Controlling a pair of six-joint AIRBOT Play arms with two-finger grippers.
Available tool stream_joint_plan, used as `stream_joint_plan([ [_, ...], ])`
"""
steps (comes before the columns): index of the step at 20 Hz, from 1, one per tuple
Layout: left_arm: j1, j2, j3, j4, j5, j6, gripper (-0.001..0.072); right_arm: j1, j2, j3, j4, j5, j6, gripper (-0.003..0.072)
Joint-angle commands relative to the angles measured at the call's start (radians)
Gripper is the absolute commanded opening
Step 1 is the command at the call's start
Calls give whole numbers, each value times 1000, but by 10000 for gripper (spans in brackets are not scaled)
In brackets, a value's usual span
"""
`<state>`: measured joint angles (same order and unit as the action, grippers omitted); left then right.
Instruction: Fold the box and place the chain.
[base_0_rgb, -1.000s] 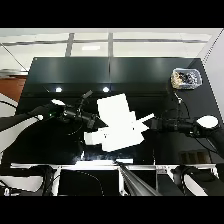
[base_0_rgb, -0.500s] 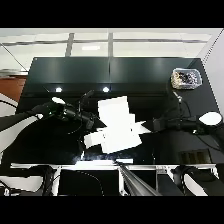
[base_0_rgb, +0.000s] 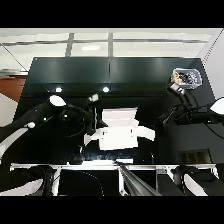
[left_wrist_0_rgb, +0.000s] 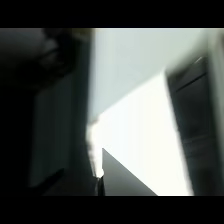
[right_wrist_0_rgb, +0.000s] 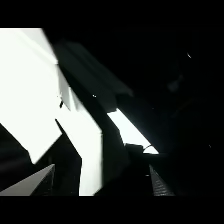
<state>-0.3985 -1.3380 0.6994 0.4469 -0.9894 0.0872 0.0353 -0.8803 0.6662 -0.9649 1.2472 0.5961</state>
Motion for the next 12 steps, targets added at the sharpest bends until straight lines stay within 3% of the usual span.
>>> stream_joint_plan([
  [1, -30, 24, -67, 18, 150, 124, 26, 114, 0, -47, -34, -86, -208, 695],
  [6, -29, 13, -72, 80, 187, 120, 27, 262, 0, -140, -35, -216, -319, 695],
  [12, -30, 13, -72, 85, 187, 119, 28, 343, -2, -188, -38, -243, -356, 694],
])
